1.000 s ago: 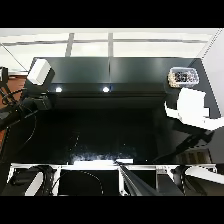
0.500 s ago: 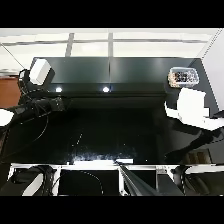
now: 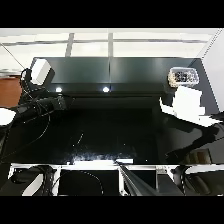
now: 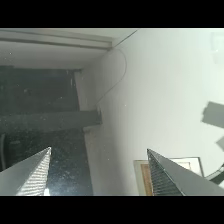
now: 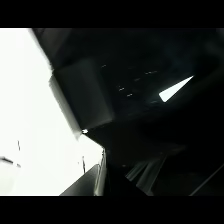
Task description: Fold the box and place the chain.
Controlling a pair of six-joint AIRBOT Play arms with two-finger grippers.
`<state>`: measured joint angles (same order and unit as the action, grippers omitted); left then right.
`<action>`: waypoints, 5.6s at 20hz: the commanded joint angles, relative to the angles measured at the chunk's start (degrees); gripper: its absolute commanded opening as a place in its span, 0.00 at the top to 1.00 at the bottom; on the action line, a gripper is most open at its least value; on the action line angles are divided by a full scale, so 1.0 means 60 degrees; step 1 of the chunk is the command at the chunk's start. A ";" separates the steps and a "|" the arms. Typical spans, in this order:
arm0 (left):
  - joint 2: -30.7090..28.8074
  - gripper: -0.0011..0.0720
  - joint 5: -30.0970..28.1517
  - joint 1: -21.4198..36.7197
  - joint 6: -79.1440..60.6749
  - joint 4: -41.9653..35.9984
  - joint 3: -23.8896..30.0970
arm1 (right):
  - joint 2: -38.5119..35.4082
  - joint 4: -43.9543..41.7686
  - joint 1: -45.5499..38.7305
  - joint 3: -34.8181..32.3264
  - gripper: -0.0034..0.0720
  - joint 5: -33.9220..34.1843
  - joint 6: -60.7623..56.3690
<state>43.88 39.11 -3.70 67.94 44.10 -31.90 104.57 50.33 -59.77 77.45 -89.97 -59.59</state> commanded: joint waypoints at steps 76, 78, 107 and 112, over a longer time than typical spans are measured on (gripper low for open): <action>0.5665 0.95 0.2590 -0.4586 -0.9391 -0.0692 -0.2881 | -0.9406 0.0576 0.9490 -0.5595 0.02 0.4360 0.2018; 0.5672 0.95 0.2495 -0.4768 -0.9843 -0.0667 -0.2495 | -0.9395 0.1013 0.9759 -0.6080 0.02 0.4131 0.3785; 0.6000 0.94 0.0947 -0.5278 -1.0258 -0.0244 -0.1749 | -0.9366 0.0157 1.3748 -0.9420 0.01 0.6145 0.8269; 0.6000 0.94 0.0984 -0.5278 -1.0258 -0.0244 -0.1749 | -0.9366 0.0117 1.3799 -0.9420 0.01 0.6218 0.8349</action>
<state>79.83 44.88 -35.38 6.42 42.61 -42.44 48.38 51.22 22.39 20.93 -53.21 -10.02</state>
